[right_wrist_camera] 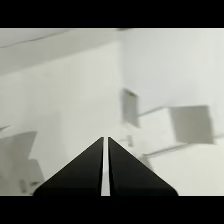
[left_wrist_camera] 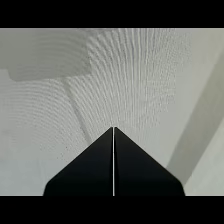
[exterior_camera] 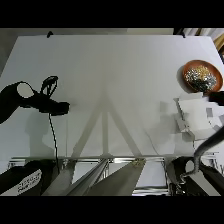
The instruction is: Fold the box and place the chain.
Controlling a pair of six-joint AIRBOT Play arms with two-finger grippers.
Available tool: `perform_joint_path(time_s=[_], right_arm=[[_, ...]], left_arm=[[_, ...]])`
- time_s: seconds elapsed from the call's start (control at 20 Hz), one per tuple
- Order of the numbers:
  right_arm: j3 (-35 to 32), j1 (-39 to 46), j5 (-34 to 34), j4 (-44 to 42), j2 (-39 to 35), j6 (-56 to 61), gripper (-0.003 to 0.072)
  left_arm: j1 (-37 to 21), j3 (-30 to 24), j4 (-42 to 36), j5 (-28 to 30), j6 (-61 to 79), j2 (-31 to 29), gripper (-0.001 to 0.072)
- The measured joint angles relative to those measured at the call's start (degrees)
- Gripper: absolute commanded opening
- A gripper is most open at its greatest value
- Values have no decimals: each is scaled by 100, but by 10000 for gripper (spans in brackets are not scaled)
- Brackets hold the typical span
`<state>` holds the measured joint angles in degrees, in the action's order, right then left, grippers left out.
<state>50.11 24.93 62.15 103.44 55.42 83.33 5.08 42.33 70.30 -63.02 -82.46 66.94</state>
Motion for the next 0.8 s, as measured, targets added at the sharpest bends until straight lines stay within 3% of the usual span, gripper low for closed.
perform_joint_path(time_s=[0.25,0.5,0.8], right_arm=[[74,1530,-243,264,522,-890,441],[315,1893,-271,562,1099,-1888,441],[752,1971,90,96,1941,-2935,441]], left_arm=[[0,0,2,262,120,0,11],[0,0,2,400,520,0,11],[0,0,0,645,671,0,11]])
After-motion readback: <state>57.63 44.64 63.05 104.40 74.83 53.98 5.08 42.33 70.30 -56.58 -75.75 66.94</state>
